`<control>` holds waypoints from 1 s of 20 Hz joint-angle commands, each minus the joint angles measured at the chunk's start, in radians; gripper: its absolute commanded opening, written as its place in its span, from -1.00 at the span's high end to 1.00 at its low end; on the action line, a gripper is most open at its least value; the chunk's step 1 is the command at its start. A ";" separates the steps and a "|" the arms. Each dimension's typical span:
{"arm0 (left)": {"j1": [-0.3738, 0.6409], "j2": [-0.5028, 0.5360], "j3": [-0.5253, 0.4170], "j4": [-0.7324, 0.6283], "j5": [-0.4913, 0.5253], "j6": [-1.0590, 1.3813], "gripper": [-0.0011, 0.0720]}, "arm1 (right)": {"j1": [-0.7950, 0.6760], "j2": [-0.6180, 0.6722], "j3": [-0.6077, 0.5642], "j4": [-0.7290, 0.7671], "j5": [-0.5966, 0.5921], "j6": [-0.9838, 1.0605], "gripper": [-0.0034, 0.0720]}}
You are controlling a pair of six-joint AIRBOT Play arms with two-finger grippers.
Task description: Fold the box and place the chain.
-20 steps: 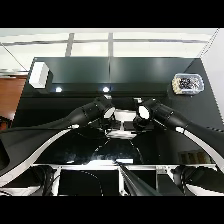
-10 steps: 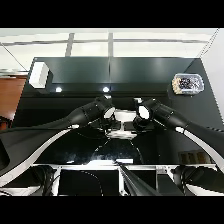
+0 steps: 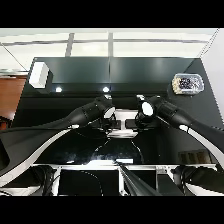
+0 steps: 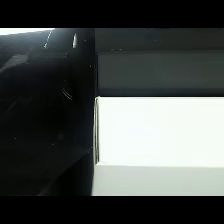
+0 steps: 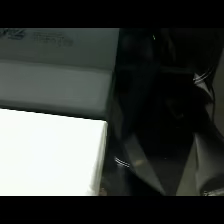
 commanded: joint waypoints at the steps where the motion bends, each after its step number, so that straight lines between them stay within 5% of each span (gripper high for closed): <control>1: 0.001 0.000 0.000 -0.002 0.002 0.001 0.90 | -0.003 0.002 0.002 0.009 0.002 -0.005 -0.15; 14: 0.001 0.000 0.000 -0.002 0.002 0.001 0.90 | -0.003 0.002 0.002 0.048 -0.048 -0.008 -0.06; 15: 0.001 0.000 0.000 -0.002 0.002 0.001 0.90 | -0.003 0.002 0.002 0.048 -0.048 -0.008 0.19; 20: 0.001 0.000 0.000 -0.002 0.002 0.001 0.90 | 0.005 0.001 0.001 0.048 -0.051 -0.007 0.60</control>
